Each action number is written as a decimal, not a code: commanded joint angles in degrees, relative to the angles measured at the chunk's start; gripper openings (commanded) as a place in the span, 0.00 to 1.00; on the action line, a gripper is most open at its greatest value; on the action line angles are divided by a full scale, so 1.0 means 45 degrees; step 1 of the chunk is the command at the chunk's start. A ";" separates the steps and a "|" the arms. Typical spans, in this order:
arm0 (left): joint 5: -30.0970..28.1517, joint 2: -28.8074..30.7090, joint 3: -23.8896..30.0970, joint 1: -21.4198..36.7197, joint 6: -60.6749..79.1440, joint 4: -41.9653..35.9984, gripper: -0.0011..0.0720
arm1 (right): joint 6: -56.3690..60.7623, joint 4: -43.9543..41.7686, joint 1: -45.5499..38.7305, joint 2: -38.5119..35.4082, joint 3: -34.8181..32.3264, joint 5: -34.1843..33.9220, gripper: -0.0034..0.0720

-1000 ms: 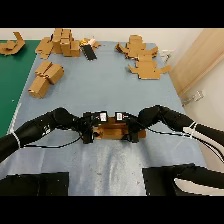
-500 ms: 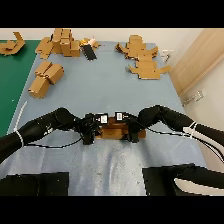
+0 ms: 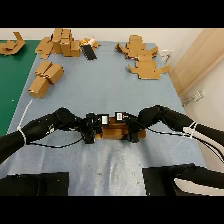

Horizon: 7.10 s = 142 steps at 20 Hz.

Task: Fold the box.

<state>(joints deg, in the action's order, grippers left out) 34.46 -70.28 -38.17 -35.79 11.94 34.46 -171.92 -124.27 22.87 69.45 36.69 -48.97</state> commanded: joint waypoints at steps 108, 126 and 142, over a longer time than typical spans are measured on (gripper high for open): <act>0.1200 0.1957 -0.0325 0.1622 -0.9073 0.4318 0.03 | 0.0005 0.0000 0.0015 0.0000 0.0005 0.0000 0.70; 0.2992 -0.0442 0.2176 0.4575 -1.3775 -0.3453 0.03 | 0.0005 0.0005 0.0015 0.0000 0.0005 0.0000 0.70; 0.0121 0.0136 0.0219 0.0568 -1.9380 0.0083 0.02 | 0.0005 0.0005 0.0015 0.0000 0.0005 0.0000 0.70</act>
<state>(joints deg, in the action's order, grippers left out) 38.26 -71.40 -33.98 -30.46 -62.72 23.53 -171.92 -124.22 22.92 69.45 36.69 -48.97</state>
